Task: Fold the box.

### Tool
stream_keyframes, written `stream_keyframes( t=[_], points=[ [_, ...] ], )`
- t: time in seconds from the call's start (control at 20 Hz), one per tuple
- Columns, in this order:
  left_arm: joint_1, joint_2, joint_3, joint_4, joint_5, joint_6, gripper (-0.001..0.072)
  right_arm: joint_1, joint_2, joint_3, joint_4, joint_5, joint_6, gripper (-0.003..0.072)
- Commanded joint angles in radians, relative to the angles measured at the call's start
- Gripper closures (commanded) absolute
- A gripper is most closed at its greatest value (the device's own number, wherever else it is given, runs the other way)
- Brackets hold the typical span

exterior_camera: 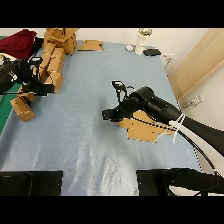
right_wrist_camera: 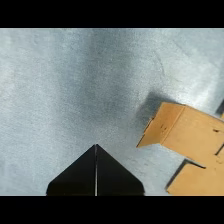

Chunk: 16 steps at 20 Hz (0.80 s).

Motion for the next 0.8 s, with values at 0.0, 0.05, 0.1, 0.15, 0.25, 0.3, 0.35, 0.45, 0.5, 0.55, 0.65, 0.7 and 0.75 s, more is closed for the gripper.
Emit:
stream_keyframes(
  t=[0.0, 0.05, 0.1, 0.15, 0.25, 0.3, 0.35, 0.45, 0.5, 0.55, 0.65, 0.7, 0.75],
  points=[
    [0.001, 0.000, 0.001, 0.000, 0.000, 0.000, 0.0698, 0.000, -0.002, 0.001, -0.003, 0.031, 0.000, 0.0682],
    [0.001, 0.000, 0.001, 0.000, 0.000, 0.000, 0.0698, 0.000, -0.001, 0.001, -0.003, 0.034, 0.000, 0.0682],
    [0.001, 0.000, 0.001, 0.000, 0.000, 0.000, 0.0698, 0.000, -0.002, 0.001, -0.013, 0.037, 0.000, 0.0682],
    [0.001, 0.000, 0.001, -0.001, 0.001, 0.000, 0.0698, 0.000, -0.002, 0.001, -0.032, 0.048, 0.001, 0.0682],
    [0.001, 0.000, 0.001, -0.008, 0.006, -0.001, 0.0698, 0.001, -0.003, 0.000, 0.020, 0.054, 0.018, 0.0683],
    [0.001, 0.000, 0.001, -0.029, 0.008, 0.000, 0.0697, 0.001, -0.006, -0.001, 0.054, 0.050, 0.018, 0.0683],
    [0.001, 0.000, 0.001, -0.042, 0.014, 0.000, 0.0697, 0.001, -0.009, -0.001, 0.060, 0.050, 0.020, 0.0683],
    [0.001, 0.000, 0.001, -0.066, 0.015, 0.000, 0.0697, 0.000, -0.009, -0.001, 0.036, 0.025, 0.069, 0.0683],
    [0.001, -0.001, 0.001, -0.080, 0.023, 0.000, 0.0697, 0.000, -0.010, -0.002, -0.001, 0.024, 0.108, 0.0683],
    [0.001, -0.001, 0.001, -0.104, 0.039, -0.001, 0.0697, -0.001, -0.010, -0.002, -0.047, 0.024, 0.133, 0.0683],
    [0.001, 0.000, 0.001, -0.194, 0.049, 0.000, 0.0697, -0.024, -0.007, 0.012, -0.197, -0.018, 0.184, 0.0683],
    [0.001, -0.001, 0.001, -0.224, 0.033, 0.000, 0.0698, -0.060, -0.007, 0.040, -0.294, -0.111, 0.179, 0.0683],
    [0.001, 0.000, 0.001, -0.240, 0.019, 0.000, 0.0697, -0.115, -0.007, 0.084, -0.413, -0.251, 0.148, 0.0683]
  ],
)
